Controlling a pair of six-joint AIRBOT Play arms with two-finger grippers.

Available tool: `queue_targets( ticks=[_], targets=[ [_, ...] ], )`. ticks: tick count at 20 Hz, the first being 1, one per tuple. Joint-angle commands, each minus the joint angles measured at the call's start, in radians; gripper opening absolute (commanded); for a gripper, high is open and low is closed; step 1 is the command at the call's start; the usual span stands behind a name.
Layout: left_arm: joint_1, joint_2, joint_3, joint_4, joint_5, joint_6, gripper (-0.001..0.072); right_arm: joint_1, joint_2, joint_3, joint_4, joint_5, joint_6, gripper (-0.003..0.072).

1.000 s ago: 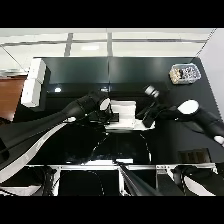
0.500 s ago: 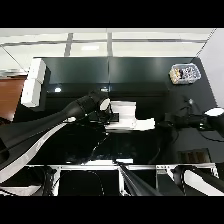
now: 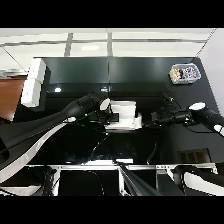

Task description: Fold the box and place the chain.

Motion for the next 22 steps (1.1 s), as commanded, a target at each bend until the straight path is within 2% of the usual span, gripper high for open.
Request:
queue_targets(
  ticks=[1,4,5,6,15,17,18,22],
  targets=[
    [0.0,0.0,0.001,0.0,0.0,0.0,0.0025,0.016,-0.005,0.074,0.007,0.111,-0.005,0.0567],
    [0.0,0.0,0.001,0.0,0.0,0.0,0.0025,0.058,-0.005,0.104,0.01,0.102,0.014,0.0532],
    [0.0,0.0,0.001,0.0,0.0,0.0,0.0025,0.084,-0.005,0.112,0.003,0.089,0.025,0.0368],
    [0.0,0.0,0.001,0.0,0.0,0.0,0.0025,0.114,-0.005,0.119,-0.007,0.066,0.05,0.0342],
    [0.0,0.0,0.001,0.0,0.001,0.0,0.0025,0.326,-0.005,0.238,-0.267,-0.073,0.345,0.0342],
    [0.0,0.0,0.001,0.0,0.0,0.0,0.0026,0.39,-0.005,0.27,-0.378,-0.119,0.485,0.0341],
    [0.0,0.0,0.001,0.0,0.0,0.0,0.0025,0.432,-0.005,0.288,-0.455,-0.142,0.565,0.0301],
    [0.0,0.0,0.001,0.0,-0.001,0.0,0.0025,0.591,-0.009,0.355,-0.812,-0.175,0.935,0.0301]
  ],
)
